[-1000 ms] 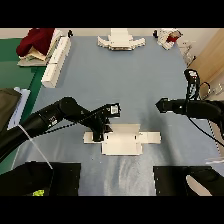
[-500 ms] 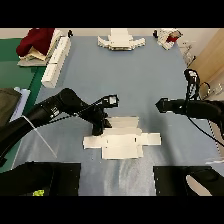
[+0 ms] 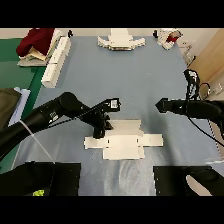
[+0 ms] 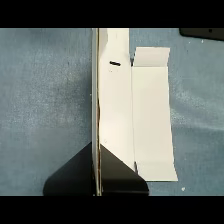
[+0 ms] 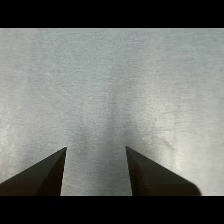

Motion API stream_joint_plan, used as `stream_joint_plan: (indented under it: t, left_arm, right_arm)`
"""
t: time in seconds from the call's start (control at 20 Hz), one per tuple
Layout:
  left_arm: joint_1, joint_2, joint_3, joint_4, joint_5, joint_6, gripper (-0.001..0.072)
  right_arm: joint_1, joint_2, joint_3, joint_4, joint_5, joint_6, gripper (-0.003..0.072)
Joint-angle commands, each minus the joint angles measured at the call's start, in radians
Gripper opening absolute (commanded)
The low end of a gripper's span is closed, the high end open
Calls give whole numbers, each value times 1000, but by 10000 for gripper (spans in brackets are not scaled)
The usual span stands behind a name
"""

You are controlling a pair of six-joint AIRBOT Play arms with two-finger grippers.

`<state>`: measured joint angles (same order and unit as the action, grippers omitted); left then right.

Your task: Fold the box.

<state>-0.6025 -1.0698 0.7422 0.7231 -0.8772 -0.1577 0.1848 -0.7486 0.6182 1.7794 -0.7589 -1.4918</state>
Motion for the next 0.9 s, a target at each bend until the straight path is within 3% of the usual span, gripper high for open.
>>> stream_joint_plan:
  t: [0.0,0.2,0.85]
  left_arm:
    - [-56,88,-71,47,118,0,7]
    - [-65,103,-127,48,119,-31,9]
    - [-65,76,-127,61,74,-52,12]
  right_arm:
    - [0,0,0,2,-10,0,575]
    - [0,0,0,2,-9,0,575]
    - [0,0,0,16,-10,0,575]
